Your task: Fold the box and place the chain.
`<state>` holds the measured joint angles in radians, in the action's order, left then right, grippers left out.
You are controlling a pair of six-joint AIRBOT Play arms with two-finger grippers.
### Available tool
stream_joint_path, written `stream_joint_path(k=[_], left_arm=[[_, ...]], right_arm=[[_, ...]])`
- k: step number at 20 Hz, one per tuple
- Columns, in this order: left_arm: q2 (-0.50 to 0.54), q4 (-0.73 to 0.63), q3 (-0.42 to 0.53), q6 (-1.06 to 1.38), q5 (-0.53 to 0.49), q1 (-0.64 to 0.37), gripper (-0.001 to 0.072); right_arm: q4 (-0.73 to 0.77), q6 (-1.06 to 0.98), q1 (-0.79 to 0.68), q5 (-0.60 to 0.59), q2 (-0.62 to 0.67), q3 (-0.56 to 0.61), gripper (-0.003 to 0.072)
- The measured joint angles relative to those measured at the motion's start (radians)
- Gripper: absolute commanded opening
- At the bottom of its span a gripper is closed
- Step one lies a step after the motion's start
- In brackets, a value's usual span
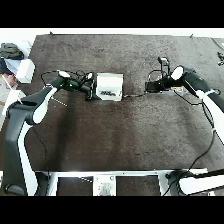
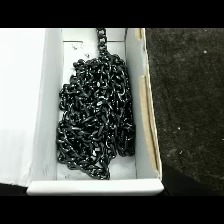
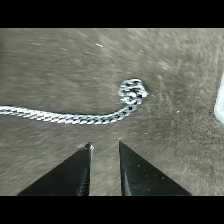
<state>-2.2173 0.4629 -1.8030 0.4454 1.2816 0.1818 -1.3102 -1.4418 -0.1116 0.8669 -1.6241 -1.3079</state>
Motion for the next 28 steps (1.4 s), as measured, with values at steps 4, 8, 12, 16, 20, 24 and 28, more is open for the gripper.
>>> stream_joint_path(k=[4,8,12,16,20,24,28], left_arm=[[0.0,0.0,0.0,0.0,0.0,0.0,0.0273],[0.0,0.0,0.0,0.0,0.0,0.0,0.0272],[0.0,0.0,0.0,0.0,0.0,0.0,0.0273],[0.0,0.0,0.0,0.0,0.0,0.0,0.0273],[0.0,0.0,0.0,0.0,0.0,0.0,0.0273],[0.0,0.0,0.0,0.0,0.0,0.0,0.0273],[0.0,0.0,0.0,0.0,0.0,0.0,0.0273]], right_arm=[[-0.005,-0.007,-0.01,-0.011,-0.077,-0.042,0.037],[-0.008,-0.009,-0.009,-0.044,-0.116,-0.07,0.0266],[-0.034,-0.009,-0.008,-0.071,-0.156,-0.079,0.0084],[-0.051,0.042,0.019,-0.092,-0.16,-0.08,-0.0017],[-0.037,0.073,0.08,-0.085,-0.03,-0.081,-0.0017],[-0.023,0.083,0.188,-0.116,0.148,-0.084,-0.0017],[-0.014,0.089,0.305,-0.154,0.229,-0.121,-0.0018]])
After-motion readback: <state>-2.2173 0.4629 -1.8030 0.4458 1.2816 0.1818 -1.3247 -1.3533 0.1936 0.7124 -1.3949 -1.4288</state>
